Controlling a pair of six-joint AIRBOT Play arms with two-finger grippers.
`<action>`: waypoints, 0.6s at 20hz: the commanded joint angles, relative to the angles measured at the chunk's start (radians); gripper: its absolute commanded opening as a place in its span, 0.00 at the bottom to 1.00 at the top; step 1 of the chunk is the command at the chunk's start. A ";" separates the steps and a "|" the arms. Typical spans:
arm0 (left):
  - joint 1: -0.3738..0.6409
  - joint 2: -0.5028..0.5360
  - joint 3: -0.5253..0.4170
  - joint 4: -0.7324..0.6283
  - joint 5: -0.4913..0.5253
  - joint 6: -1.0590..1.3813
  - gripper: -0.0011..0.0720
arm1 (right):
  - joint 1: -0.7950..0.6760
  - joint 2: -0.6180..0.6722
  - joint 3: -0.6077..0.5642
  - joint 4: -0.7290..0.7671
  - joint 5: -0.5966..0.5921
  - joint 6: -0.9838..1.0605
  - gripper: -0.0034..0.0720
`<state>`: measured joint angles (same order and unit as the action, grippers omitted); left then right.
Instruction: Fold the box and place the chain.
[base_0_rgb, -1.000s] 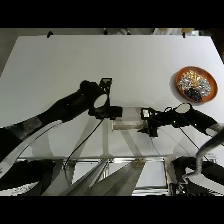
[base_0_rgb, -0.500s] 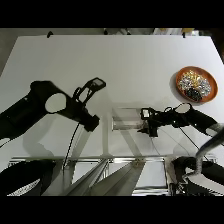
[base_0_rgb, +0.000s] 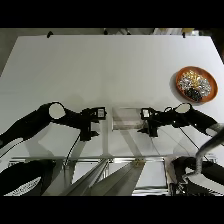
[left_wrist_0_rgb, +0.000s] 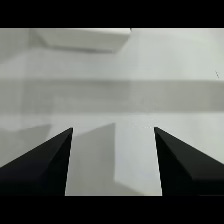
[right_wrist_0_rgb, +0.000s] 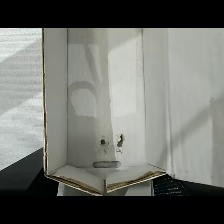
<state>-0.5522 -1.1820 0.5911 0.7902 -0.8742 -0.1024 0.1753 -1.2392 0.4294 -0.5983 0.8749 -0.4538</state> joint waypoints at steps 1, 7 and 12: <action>-0.003 -0.096 -0.018 -0.224 0.103 0.327 0.80 | 0.000 0.001 0.001 0.000 0.001 0.000 0.48; -0.025 -0.157 -0.004 -0.344 0.141 0.475 0.94 | 0.000 0.001 0.001 0.000 0.000 0.000 0.48; -0.025 -0.175 0.018 -0.345 0.147 0.475 0.97 | 0.000 0.001 0.001 0.000 0.000 0.000 0.48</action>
